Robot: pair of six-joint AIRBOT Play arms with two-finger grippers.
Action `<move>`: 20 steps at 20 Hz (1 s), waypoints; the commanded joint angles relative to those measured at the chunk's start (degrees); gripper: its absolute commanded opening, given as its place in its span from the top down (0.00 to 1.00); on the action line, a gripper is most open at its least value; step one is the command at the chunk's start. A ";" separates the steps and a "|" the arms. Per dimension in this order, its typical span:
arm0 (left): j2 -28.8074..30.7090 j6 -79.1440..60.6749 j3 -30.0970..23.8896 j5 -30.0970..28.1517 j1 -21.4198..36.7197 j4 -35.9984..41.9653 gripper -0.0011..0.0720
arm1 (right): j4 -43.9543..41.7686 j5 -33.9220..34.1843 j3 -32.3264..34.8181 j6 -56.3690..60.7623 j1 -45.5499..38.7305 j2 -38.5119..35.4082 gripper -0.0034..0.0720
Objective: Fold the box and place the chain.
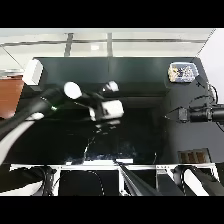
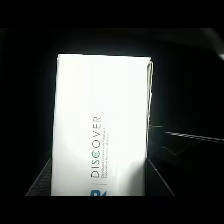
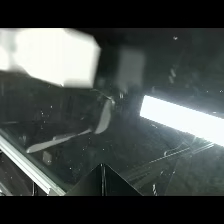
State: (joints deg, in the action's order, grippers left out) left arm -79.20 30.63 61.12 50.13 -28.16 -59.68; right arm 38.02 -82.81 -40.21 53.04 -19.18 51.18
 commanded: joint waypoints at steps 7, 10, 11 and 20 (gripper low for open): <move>3.45 25.94 0.57 2.47 49.53 -7.85 0.40 | -0.02 3.56 -0.07 2.56 0.00 -0.02 0.93; 2.03 24.92 1.22 -0.63 57.40 -9.44 0.40 | -0.04 4.81 -0.07 3.17 0.00 -0.02 0.93; 0.76 24.92 1.99 -1.66 58.90 -10.01 0.40 | -0.04 5.68 -0.07 3.74 0.00 -0.02 0.93; -14.84 25.11 15.89 -3.19 57.51 -8.87 0.40 | -0.04 7.02 -0.07 6.62 0.00 -0.02 0.93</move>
State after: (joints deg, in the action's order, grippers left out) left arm -89.86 55.51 72.97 47.86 29.56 -68.34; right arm 37.98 -76.12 -40.21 58.63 -19.18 51.18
